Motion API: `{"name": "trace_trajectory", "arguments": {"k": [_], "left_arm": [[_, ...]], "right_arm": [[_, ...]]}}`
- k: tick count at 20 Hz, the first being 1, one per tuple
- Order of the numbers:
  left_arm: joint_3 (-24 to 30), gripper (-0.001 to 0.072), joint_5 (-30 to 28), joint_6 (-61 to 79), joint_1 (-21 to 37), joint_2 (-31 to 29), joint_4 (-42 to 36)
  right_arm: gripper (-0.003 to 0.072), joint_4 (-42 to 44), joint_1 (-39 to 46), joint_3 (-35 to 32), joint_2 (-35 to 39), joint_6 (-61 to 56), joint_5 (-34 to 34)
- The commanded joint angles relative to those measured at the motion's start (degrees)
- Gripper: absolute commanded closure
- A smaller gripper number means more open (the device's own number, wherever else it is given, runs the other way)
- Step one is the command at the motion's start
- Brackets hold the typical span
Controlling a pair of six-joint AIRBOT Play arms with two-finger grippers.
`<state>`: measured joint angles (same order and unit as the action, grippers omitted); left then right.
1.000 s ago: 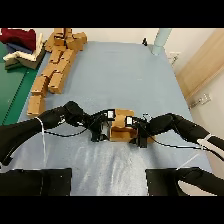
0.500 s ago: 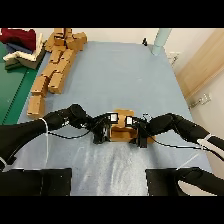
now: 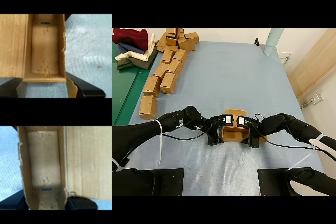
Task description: Fold the box.
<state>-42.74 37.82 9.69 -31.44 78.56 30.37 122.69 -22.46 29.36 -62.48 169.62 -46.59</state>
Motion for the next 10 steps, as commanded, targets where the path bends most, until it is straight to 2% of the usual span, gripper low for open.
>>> {"name": "trace_trajectory", "arguments": {"k": [1, 10], "left_arm": [[0.0, 0.0009, 0.3, -0.8, -1.0, 0.0, 0.0], [0.0, 0.001, -0.1, -3.9, -1.1, 0.0, 0.9]], "right_arm": [[0.0178, 0.0, 0.0, 0.0, 0.0, -0.1, 0.0], [0.0177, 0.0, 0.0, 0.0, 0.0, -0.1, 0.0]]}}
